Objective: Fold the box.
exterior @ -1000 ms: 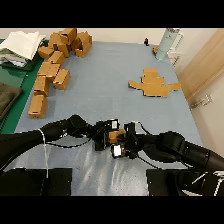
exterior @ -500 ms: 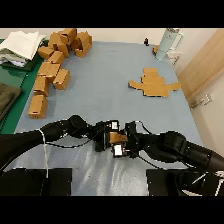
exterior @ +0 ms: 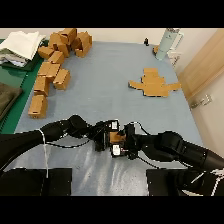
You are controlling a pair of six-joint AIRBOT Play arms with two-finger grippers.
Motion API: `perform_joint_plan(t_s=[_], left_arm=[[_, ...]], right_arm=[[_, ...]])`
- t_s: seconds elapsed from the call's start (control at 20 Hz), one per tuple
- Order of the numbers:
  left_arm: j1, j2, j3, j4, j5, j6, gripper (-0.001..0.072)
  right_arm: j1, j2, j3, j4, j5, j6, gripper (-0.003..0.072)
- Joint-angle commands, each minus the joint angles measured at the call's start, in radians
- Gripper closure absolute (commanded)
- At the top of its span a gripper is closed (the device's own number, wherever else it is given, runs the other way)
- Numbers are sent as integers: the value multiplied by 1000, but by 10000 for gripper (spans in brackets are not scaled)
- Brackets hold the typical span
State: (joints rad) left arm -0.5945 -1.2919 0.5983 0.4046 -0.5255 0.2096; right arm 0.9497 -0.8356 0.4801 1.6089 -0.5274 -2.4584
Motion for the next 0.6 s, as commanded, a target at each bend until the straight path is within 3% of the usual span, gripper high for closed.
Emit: perform_joint_plan(t_s=[0.0, 0.35, 0.45, 0.55], left_arm=[[0, 0, 1, 0, 0, 0, 155], [0, 0, 1, 0, 0, 0, 155], [0, 0, 1, 0, 0, 0, 155], [0, 0, 1, 0, 0, 0, 155]], right_arm=[[0, -22, 0, 11, 2, -1, 143], [0, -49, 1, -64, 57, 0, 175], [0, -49, 1, -71, 52, 0, 326], [0, -48, 1, -68, 45, 0, 346]])
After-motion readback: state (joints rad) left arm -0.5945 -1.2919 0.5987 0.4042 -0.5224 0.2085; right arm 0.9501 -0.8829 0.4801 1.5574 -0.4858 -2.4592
